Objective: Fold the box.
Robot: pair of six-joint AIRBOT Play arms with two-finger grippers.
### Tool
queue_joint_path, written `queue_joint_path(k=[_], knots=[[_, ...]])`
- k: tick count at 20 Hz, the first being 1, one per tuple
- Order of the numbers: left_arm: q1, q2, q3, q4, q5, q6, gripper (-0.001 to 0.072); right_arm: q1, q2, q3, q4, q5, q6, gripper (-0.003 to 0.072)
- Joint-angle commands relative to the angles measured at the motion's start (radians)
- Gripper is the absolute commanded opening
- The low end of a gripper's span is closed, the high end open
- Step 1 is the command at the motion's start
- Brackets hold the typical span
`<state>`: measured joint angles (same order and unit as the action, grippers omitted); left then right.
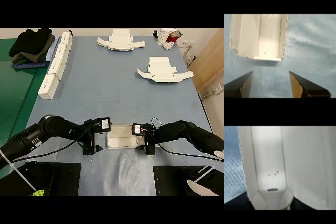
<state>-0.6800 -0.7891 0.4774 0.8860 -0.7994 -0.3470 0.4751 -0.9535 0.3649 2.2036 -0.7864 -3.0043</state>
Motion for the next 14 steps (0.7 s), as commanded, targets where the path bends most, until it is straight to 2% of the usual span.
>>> queue_joint_path(k=[1, 5, 14], knots=[[0.013, -0.011, -0.102, -0.174, 0.187, 0.278, 0.0698, 0.001, -0.001, 0.000, 0.000, 0.000, 0.000, 0.0470], [0.013, -0.058, -0.121, -0.191, 0.200, 0.281, 0.0698, 0.001, -0.001, 0.000, 0.000, 0.000, 0.000, 0.0470], [0.013, -0.131, -0.121, -0.360, 0.218, 0.462, 0.0697, 0.001, -0.001, 0.000, 0.000, 0.000, 0.000, 0.0470]])
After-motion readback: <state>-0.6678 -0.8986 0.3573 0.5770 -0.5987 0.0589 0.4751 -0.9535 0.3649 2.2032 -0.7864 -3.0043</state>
